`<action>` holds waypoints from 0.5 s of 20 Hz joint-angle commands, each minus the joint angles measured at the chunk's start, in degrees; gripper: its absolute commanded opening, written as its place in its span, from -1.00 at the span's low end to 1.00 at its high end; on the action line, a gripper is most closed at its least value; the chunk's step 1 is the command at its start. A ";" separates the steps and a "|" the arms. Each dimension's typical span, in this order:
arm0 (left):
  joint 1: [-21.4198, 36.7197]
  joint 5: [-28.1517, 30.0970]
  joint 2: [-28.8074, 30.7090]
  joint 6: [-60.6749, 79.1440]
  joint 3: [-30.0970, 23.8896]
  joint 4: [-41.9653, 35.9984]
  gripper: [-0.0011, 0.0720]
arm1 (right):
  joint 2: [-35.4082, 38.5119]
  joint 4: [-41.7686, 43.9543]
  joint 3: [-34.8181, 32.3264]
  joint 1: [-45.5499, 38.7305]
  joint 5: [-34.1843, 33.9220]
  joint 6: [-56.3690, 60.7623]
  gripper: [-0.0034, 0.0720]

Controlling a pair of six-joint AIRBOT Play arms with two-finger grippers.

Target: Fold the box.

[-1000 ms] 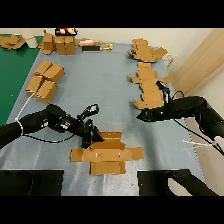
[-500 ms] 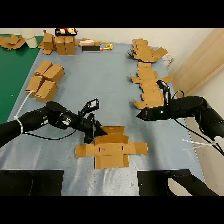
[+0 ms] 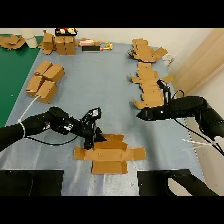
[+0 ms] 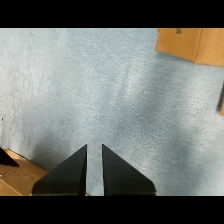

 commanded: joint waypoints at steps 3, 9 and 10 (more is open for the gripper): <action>-0.17 0.13 -0.02 -1.51 -0.63 0.11 -0.93 | 0.04 0.00 0.07 0.00 0.00 -0.02 -0.54; -0.31 -1.29 0.15 -2.38 -1.73 0.07 -0.93 | 0.04 -0.02 0.07 0.00 0.02 -0.02 -0.54; -0.31 -1.42 0.31 -2.43 -1.73 0.22 -0.93 | 0.04 0.00 0.07 0.00 0.02 -0.02 -0.54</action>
